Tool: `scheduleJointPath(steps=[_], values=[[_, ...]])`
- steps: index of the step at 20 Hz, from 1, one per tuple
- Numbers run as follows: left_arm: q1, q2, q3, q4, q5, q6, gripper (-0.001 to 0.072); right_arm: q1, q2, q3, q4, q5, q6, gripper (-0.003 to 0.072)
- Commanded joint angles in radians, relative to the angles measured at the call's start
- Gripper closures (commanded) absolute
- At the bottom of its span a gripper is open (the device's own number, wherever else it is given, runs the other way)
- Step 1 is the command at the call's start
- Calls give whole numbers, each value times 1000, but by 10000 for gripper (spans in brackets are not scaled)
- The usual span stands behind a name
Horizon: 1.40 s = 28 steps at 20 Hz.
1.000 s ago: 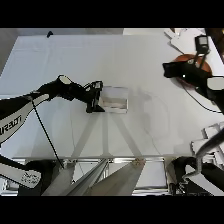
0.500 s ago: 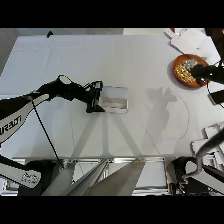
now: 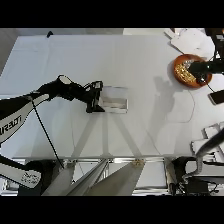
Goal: Fold the box and place the chain.
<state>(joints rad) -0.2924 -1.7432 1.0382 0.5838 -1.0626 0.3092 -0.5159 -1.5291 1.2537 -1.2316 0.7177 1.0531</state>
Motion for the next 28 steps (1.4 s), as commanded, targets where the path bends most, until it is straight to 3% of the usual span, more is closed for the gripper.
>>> scheduleJointPath(steps=[1,5,10,15,20,28], values=[[0,-1,0,0,0,0,330,-1,-113,47,-25,27,69,246],[0,-1,0,0,0,0,330,-1,-190,47,-33,15,163,218],[0,-1,0,0,0,0,330,-1,-204,47,-108,-97,274,218],[0,-1,0,0,0,0,330,0,-245,47,-130,-62,304,230],[0,-1,0,0,0,0,330,0,-245,47,-131,-26,298,655],[-1,-1,0,0,0,0,330,0,-120,47,-130,10,258,673]])
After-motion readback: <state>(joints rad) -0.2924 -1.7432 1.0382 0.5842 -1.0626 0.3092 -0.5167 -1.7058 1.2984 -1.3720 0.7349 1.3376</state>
